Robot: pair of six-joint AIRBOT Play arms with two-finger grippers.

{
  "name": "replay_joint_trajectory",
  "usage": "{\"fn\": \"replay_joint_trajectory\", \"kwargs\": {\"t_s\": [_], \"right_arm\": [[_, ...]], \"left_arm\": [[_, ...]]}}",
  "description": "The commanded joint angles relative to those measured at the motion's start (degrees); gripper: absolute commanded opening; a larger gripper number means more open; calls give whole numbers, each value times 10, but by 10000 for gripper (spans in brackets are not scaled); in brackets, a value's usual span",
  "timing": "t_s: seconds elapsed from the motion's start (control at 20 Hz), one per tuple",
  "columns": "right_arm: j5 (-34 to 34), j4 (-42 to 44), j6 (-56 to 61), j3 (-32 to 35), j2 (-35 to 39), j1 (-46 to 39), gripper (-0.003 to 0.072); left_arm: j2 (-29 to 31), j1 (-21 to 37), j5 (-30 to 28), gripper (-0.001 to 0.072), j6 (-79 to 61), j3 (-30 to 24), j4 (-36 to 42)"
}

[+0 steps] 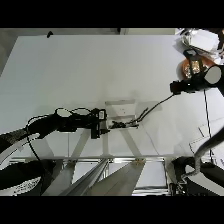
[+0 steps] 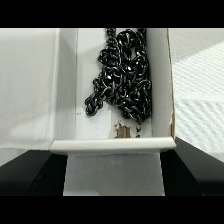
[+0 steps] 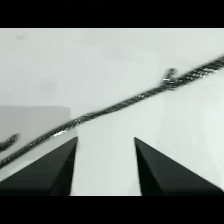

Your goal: Fold the box and place the chain.

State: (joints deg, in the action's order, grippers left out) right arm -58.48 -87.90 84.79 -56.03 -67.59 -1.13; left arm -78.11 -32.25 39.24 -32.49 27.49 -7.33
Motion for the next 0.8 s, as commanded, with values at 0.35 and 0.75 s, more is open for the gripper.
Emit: {"fn": "replay_joint_trajectory", "kwargs": {"t_s": [0.35, 0.75], "right_arm": [[1, -23, 5, -84, -209, -68, 468], [28, -6, 7, -84, -231, -68, 407]], "left_arm": [[0, 0, 0, 138, 0, 0, 0], [0, 0, 0, 138, 0, 0, 0]]}}
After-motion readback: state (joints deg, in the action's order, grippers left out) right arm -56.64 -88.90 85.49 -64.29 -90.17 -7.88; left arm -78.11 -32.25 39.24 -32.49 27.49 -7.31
